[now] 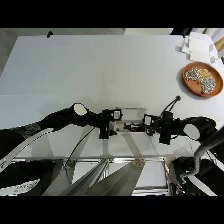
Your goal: Fold the box and place the chain.
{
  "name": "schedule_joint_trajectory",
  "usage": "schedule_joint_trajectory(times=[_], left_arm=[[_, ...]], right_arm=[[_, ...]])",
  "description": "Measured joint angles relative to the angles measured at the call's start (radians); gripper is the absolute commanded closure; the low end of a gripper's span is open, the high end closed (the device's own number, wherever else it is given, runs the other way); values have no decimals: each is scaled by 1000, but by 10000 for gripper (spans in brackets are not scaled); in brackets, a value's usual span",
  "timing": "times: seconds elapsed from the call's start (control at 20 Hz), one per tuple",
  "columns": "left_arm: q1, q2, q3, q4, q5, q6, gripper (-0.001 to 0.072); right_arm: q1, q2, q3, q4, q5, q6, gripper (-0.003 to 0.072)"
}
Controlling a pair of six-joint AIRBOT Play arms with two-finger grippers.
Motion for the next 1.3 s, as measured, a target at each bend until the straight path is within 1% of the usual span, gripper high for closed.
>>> schedule_joint_trajectory(times=[0.15,0.3,0.5,0.65,0.8,0.9,1.1,1.3], left_arm=[[0,0,0,0,0,0,630],[0,0,0,0,0,0,630],[0,0,0,0,0,0,630],[0,0,0,0,0,0,630],[0,0,0,0,0,0,630],[0,0,0,0,0,0,630],[0,0,0,0,0,0,630],[0,0,0,0,0,0,630]], right_arm=[[0,49,66,-19,101,72,668],[0,66,171,-23,201,143,668],[15,61,296,8,262,233,668],[61,19,361,50,279,286,668],[132,-48,409,79,264,347,668],[178,-92,427,90,227,382,668],[255,-171,441,106,135,445,668],[317,-258,446,147,80,469,667]])
